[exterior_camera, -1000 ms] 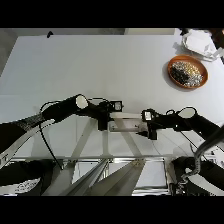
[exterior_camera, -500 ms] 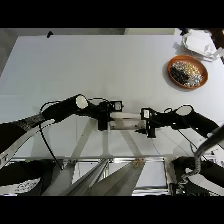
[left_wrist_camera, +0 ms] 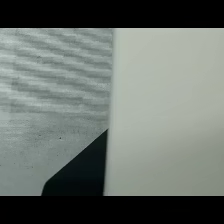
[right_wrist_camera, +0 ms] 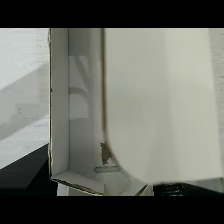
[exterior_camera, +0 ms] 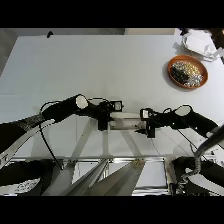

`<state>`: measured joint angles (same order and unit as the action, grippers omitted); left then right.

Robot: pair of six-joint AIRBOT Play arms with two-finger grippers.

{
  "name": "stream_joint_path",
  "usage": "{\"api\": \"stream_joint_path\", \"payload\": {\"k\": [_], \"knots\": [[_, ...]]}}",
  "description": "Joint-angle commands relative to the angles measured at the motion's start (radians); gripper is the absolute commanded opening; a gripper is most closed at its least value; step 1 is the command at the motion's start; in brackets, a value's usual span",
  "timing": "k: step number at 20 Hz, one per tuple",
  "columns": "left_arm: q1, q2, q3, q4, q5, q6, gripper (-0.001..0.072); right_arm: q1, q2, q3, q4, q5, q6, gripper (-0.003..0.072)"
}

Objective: Fold the box and place the chain.

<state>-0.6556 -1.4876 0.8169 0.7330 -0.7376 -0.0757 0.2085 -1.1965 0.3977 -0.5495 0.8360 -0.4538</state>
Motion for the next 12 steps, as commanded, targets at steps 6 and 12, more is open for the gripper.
{"api": "stream_joint_path", "payload": {"k": [6,12], "knots": [[-0.001,0.001,0.0,0.0,0.0,0.0,0.0015,-0.001,-0.001,0.0,-0.022,-0.051,0.0,0.0498],[-0.001,0.001,0.0,0.0,0.0,0.0,0.0015,-0.001,-0.001,-0.001,-0.022,-0.051,0.0,0.0457]]}}
